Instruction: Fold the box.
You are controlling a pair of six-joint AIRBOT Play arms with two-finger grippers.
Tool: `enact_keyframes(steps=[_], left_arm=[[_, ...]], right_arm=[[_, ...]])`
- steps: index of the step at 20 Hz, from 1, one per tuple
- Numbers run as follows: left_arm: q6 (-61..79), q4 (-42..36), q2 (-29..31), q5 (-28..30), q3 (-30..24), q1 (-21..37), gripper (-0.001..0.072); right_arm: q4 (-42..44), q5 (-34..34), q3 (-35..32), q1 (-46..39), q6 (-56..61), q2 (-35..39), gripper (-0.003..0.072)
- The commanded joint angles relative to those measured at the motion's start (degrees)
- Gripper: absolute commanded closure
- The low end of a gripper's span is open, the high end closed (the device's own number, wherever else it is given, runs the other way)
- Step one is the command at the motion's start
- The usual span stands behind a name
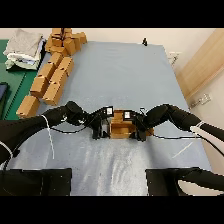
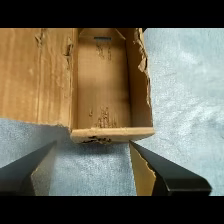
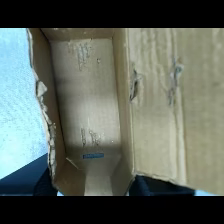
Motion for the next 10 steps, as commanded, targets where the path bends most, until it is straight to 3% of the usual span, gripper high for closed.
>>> enact_keyframes(steps=[1, 5, 10], left_arm=[[-0.57, 1.88, 0.13, -0.17, -0.09, 0.42, 0.001], [-0.74, 2.95, 3.98, 0.07, -3.28, 0.87, 0.0009], [-1.92, -2.45, 5.03, 5.51, -4.66, -1.81, 0.0009]], right_arm=[[0.0, 0.0, 0.04, 0.0, 0.0, 0.04, 0.0184], [0.02, 0.02, 0.04, 0.0, 0.0, 0.04, 0.0184], [0.0, 0.02, 0.04, 0.0, 0.0, 0.04, 0.0184]])
